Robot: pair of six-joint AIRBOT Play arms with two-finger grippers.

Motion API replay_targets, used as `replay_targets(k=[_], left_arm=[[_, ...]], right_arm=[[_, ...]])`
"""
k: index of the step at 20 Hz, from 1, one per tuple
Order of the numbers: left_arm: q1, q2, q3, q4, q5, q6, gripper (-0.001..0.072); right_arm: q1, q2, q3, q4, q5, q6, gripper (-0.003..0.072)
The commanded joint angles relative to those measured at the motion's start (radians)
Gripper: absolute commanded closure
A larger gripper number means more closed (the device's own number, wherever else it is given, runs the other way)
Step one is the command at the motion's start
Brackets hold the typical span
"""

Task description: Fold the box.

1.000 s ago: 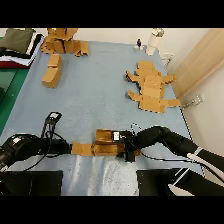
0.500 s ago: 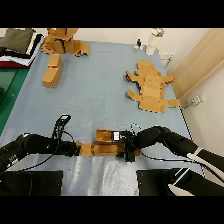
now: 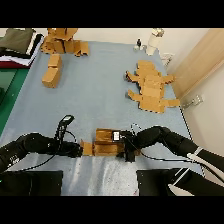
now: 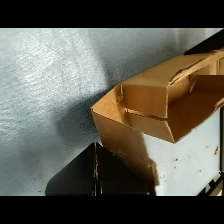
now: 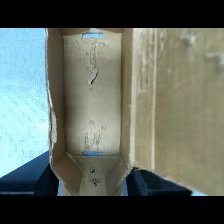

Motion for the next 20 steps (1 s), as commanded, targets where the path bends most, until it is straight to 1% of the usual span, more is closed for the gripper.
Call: replay_targets(k=[1, 4, 8, 9, 10, 11, 12, 13, 20], left_arm=[[0.001, 0.008, 0.000, -0.037, -0.045, 0.026, 0.0699], [0.001, 0.027, 0.000, -0.082, -0.038, 0.030, 0.0699], [0.001, 0.027, 0.000, -0.099, -0.040, 0.046, 0.0695], [0.001, 0.027, 0.000, -0.120, -0.037, 0.047, 0.0626], [0.001, 0.027, 0.002, -0.139, -0.032, 0.047, 0.0331], [0.001, 0.027, 0.005, -0.137, -0.020, 0.048, 0.0296], [0.001, 0.027, 0.006, -0.137, 0.000, 0.048, 0.0372], [0.001, 0.027, 0.007, -0.136, 0.016, 0.048, 0.0420], [0.003, 0.028, 0.026, -0.126, 0.044, 0.057, 0.0418]], right_arm=[[0.001, 0.000, 0.000, 0.000, 0.000, 0.000, 0.0207], [0.001, 0.000, 0.000, 0.000, 0.000, 0.000, 0.0207], [0.001, 0.000, 0.000, 0.000, 0.000, 0.000, 0.0207], [0.001, 0.000, 0.000, 0.000, 0.000, 0.000, 0.0207], [0.001, 0.000, 0.000, 0.000, 0.000, 0.000, 0.0207], [0.001, 0.000, 0.000, 0.000, 0.000, 0.000, 0.0207], [0.001, 0.000, 0.000, 0.000, 0.000, 0.000, 0.0207], [0.001, 0.000, 0.000, 0.000, 0.000, 0.000, 0.0207], [0.001, 0.000, 0.000, 0.000, 0.000, 0.000, 0.0208]])
